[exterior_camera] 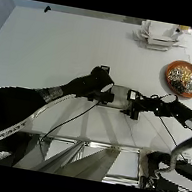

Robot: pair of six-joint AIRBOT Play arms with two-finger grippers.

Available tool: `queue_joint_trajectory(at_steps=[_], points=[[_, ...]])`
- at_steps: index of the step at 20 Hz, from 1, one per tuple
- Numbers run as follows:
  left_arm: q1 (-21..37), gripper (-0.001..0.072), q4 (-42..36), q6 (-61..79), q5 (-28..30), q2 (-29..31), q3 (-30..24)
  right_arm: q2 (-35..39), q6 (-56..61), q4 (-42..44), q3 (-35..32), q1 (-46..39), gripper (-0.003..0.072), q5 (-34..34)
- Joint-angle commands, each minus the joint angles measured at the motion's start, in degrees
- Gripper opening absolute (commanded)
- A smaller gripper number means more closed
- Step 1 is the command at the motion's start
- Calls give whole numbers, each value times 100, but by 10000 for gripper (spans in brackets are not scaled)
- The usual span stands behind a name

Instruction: Fold the box and place the chain.

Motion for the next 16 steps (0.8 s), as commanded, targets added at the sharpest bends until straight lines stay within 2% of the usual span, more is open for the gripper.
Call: queue_joint_trajectory(at_steps=[1,4,7,8,9,10,11,13,16], points=[[118,421,2,365,-44,262,4,0,2,0,0,4,548,4],[229,422,4,1403,-83,645,4,0,2,0,0,4,548,2],[295,424,-55,2682,-710,1167,2,0,2,0,0,4,548,2],[315,472,-111,3091,-1021,1351,-13,0,2,0,0,4,548,2],[326,564,-168,3482,-1307,1576,-81,0,2,0,0,4,548,2],[365,623,-192,3794,-1438,1818,-234,0,2,0,0,7,548,2],[448,652,-225,4166,-1370,2124,-525,0,2,0,0,4,548,2],[726,652,-455,5324,-813,2747,-1318,0,2,0,0,4,548,2],[1438,650,-1670,8876,317,3453,-2780,0,2,0,0,4,548,2]])
